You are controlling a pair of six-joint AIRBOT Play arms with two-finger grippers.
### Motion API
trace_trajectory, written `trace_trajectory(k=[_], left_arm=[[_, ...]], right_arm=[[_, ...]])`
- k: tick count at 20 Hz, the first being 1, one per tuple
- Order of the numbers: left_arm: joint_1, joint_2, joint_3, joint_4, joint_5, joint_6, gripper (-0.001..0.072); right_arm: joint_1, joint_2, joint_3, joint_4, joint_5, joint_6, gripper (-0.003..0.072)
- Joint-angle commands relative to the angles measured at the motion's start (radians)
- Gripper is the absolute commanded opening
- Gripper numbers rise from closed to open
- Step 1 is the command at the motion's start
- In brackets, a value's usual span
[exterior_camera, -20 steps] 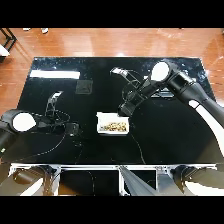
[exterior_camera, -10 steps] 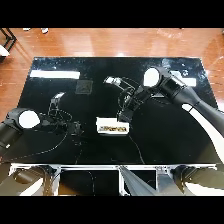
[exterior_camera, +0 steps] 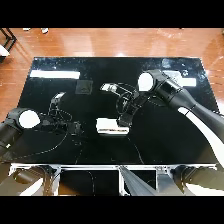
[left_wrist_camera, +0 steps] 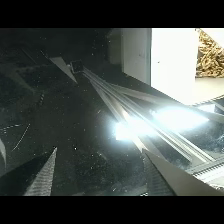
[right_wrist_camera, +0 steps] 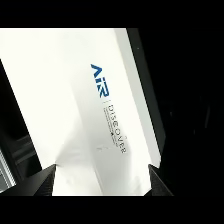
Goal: Fold the box and place the chain.
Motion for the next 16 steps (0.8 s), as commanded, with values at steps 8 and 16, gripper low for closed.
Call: trace_trajectory(k=[8, 16], left_arm=[[0.001, -0.001, 0.000, 0.000, 0.000, 0.000, 0.0632], [0.001, -0.001, 0.000, 0.000, 0.000, 0.000, 0.0632]], right_arm=[[0.055, -0.001, 0.000, -0.094, -0.030, 0.038, 0.0707], [0.055, -0.001, 0.000, -0.093, -0.030, 0.039, 0.0603]])
